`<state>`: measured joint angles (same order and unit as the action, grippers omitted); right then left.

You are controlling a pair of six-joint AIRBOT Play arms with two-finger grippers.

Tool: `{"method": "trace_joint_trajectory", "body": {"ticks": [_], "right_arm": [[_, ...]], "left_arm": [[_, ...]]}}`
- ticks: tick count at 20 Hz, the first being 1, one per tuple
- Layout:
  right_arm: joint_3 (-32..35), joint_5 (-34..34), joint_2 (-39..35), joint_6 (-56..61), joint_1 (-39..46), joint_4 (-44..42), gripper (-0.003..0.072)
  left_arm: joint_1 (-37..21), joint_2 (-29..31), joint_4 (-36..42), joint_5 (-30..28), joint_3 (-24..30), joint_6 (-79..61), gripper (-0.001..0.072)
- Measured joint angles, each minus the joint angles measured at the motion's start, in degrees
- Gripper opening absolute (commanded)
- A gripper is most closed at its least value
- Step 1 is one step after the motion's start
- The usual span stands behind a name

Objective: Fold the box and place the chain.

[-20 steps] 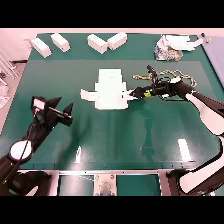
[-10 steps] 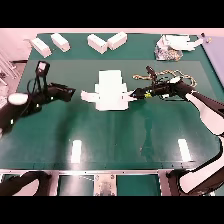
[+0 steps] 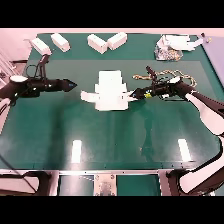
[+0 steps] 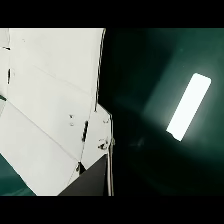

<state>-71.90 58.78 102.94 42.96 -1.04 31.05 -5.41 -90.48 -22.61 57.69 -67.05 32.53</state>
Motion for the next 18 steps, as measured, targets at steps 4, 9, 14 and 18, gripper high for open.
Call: {"method": "trace_joint_trajectory", "body": {"ticks": [4,9,14,18], "right_arm": [[0.0,-0.04,0.0,0.35,0.0,-0.09,0.0008],[0.0,-0.17,0.0,0.13,0.0,-0.13,0.0008],[0.0,-0.26,0.0,-0.26,0.0,-0.13,0.0008],[0.0,-0.28,0.0,-0.7,0.0,-0.13,0.0008]], "left_arm": [[1.55,-11.69,-2.93,9.11,-13.88,5.29,0.0554],[5.64,-22.53,-7.06,15.74,-29.49,9.09,0.0554],[8.02,-28.74,-9.01,16.24,-38.95,10.69,0.0554],[8.68,-32.96,-9.33,16.68,-44.35,11.8,0.0554]]}}
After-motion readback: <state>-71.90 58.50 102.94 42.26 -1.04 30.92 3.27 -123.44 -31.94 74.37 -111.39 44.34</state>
